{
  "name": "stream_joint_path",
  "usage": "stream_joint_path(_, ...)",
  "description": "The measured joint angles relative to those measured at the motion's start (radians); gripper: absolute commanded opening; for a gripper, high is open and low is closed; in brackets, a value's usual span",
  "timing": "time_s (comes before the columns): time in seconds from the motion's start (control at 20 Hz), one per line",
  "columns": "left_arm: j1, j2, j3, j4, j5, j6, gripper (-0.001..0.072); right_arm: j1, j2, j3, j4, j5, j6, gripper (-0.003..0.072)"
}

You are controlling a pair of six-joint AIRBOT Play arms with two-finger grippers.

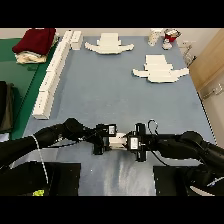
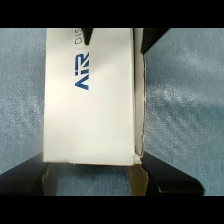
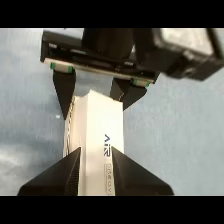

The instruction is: Fold the box.

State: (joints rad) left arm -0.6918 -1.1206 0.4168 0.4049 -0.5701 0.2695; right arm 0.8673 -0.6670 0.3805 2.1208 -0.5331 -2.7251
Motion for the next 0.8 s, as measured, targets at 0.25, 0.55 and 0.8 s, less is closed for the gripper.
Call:
stream_joint_path(0.25, 0.000, 0.000, 0.000, -0.001, 0.001, 0.000, 0.0465, 0.000, 0.099, -0.032, 0.145, 0.028, 0.174, 0.0077)
stream_joint_path(0.55, 0.000, 0.000, 0.000, -0.001, 0.002, -0.001, 0.0465, 0.000, 0.206, -0.177, 0.208, 0.220, 0.448, 0.0006)
stream_joint_path(0.8, 0.000, 0.000, 0.000, -0.001, 0.002, -0.001, 0.0465, 0.000, 0.176, -0.228, 0.219, 0.286, 0.564, 0.0005)
